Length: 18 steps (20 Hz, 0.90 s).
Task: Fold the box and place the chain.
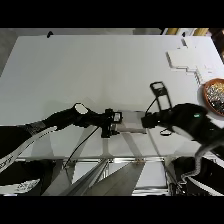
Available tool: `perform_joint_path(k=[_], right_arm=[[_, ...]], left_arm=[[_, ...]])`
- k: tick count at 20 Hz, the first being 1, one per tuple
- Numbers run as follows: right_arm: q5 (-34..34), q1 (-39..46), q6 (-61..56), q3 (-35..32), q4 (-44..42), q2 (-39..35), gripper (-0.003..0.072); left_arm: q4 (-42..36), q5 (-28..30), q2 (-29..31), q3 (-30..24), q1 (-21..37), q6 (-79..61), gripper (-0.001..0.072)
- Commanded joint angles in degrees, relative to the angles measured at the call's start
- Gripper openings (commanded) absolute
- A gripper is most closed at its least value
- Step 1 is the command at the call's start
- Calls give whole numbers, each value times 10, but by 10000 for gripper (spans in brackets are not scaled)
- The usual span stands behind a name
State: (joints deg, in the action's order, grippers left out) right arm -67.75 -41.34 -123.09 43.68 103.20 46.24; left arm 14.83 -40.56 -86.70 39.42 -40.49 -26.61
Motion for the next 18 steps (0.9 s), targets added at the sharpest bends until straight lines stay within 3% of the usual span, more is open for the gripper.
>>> perform_joint_path(k=[1,4,8,10,13,18], right_arm=[[-66,97,80,92,114,-96,350],[-10,287,194,140,160,-124,295],[78,575,283,140,71,-47,295],[114,675,285,140,2,17,296],[167,737,310,140,-18,115,296],[169,784,397,140,-15,235,295]], left_arm=[[0,0,0,0,0,0,253],[0,0,0,0,0,0,253],[0,0,0,0,0,0,253],[0,0,0,0,0,0,253],[0,0,0,0,0,0,253],[0,0,0,0,0,0,253]])
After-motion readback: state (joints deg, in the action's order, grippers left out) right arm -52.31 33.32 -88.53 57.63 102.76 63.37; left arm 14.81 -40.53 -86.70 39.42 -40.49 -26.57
